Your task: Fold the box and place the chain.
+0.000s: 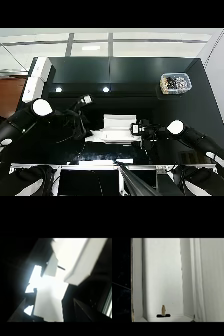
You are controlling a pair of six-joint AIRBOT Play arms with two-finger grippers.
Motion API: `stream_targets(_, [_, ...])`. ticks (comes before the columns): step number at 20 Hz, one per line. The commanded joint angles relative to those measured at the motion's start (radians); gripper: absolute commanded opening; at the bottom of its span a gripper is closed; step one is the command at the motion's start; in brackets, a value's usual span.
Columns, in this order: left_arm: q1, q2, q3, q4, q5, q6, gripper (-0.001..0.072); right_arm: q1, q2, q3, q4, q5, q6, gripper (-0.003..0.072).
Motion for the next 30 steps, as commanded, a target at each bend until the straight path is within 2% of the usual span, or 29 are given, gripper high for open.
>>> stream_targets(1, [-0.04, 0.004, -0.03, 0.029, -0.013, 0.266, 0.0712, 0.0, 0.001, 0.0, 0.0, 0.0, 0.0, 0.0477])
stream_targets(5, [-0.125, 0.004, -0.099, 0.02, 0.243, 0.314, 0.0711, 0.0, 0.001, 0.0, 0.0, 0.0, 0.0, 0.0477])
stream_targets(7, [-0.142, 0.003, -0.121, -0.051, 0.317, 0.314, 0.0711, 0.0, 0.001, 0.0, 0.0, 0.0, 0.0, 0.0477])
stream_targets(10, [-0.146, -0.017, -0.128, -0.158, 0.313, 0.376, 0.071, 0.0, 0.001, 0.0, 0.001, 0.0, 0.0, 0.0477])
stream_targets(16, [-0.19, -0.091, -0.128, -0.145, 0.302, 0.441, 0.071, 0.0, 0.001, 0.0, 0.003, 0.0, 0.002, 0.0477])
stream_targets(22, [-0.198, -0.093, -0.128, -0.152, 0.352, 0.442, 0.0702, 0.0, 0.001, 0.0, 0.003, 0.0, 0.004, 0.0477])
stream_targets(23, [-0.206, -0.093, -0.128, -0.149, 0.365, 0.463, 0.0686, 0.0, 0.001, 0.0, 0.003, 0.0, 0.004, 0.0477])
stream_targets(24, [-0.215, -0.093, -0.128, -0.149, 0.364, 0.496, 0.0633, 0.0, 0.0, 0.0, 0.003, 0.0, 0.004, 0.0477])
stream_targets(25, [-0.222, -0.093, -0.128, -0.149, 0.364, 0.497, 0.0492, 0.0, 0.001, 0.0, 0.003, 0.0, 0.004, 0.0477])
stream_targets(30, [-0.228, -0.092, -0.128, -0.15, 0.357, 0.496, 0.0259, 0.0, 0.0, 0.0, 0.003, 0.0, 0.004, 0.0477])
